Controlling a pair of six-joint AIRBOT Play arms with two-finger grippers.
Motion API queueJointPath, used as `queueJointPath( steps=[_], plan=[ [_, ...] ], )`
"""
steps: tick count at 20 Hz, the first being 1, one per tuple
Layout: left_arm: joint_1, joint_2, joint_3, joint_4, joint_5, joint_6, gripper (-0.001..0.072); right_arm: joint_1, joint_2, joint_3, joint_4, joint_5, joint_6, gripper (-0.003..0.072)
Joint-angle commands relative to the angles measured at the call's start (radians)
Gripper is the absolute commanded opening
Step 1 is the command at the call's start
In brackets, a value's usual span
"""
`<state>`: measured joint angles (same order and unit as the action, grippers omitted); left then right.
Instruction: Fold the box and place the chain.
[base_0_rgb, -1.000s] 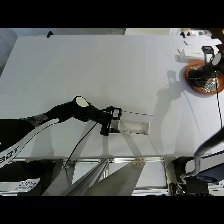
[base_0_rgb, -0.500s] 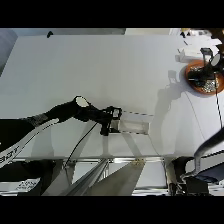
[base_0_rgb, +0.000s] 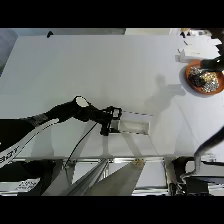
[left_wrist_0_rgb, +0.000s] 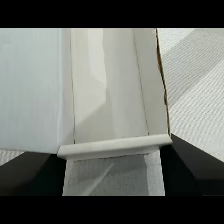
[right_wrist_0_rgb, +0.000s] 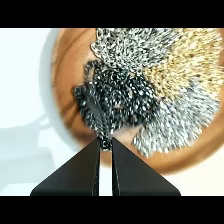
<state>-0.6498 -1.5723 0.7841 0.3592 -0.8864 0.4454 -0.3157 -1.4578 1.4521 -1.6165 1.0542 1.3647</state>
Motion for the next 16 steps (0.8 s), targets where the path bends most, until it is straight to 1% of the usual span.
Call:
queueJointPath(
  steps=[1,7,12,16],
  plan=[
    [0.0,0.0,0.001,0.0,0.0,0.0,0.0208,0.0,0.156,0.001,0.103,0.097,-0.05,0.0023],
    [0.0,0.0,0.001,0.0,0.0,0.0,0.0208,0.0,0.391,0.001,0.338,0.216,-0.094,0.0023],
    [0.0,0.0,0.001,0.0,0.0,0.0,0.0208,0.013,0.534,0.001,0.434,0.36,-0.094,0.0023],
    [0.0,0.0,0.001,0.0,0.0,0.0,0.0208,0.1,0.629,0.001,0.462,0.474,-0.094,0.0023]
  ],
)
